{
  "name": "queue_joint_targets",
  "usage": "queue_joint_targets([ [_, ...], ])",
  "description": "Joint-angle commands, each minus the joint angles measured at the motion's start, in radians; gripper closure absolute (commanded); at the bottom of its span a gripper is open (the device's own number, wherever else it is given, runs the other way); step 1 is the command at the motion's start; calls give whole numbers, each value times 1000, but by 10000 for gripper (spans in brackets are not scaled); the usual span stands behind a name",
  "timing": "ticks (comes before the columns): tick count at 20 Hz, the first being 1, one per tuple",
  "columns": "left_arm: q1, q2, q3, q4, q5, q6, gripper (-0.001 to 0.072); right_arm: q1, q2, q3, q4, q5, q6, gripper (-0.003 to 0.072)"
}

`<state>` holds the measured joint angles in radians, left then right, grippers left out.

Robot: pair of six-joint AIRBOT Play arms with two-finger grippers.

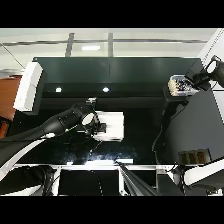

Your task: Fold the box and place the chain.

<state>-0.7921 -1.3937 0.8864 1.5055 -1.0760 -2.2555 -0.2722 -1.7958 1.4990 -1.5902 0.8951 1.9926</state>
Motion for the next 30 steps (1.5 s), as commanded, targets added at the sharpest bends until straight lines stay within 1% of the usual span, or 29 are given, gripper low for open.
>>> queue_joint_targets([
  [1,-1,-1,-1,1,2,0,678,0,0,14,27,36,-64,661],
  [5,-1,-1,-1,1,10,0,678,0,24,97,26,157,-137,661],
  [8,-1,-1,-1,2,9,0,678,0,87,135,32,200,-194,662],
  [12,-1,-1,-1,4,16,0,678,0,224,138,99,242,-302,662],
  [16,-1,-1,-1,5,19,0,678,10,383,138,102,288,-409,663],
  [18,-1,-1,-1,6,31,0,678,10,448,138,162,306,-436,663],
  [21,-1,-1,-1,4,35,0,678,14,519,138,330,363,-518,663],
  [23,-1,-1,-1,5,32,0,678,50,568,138,349,374,-532,664],
  [30,-1,-1,-1,5,24,0,678,247,702,138,376,430,-543,663],
])
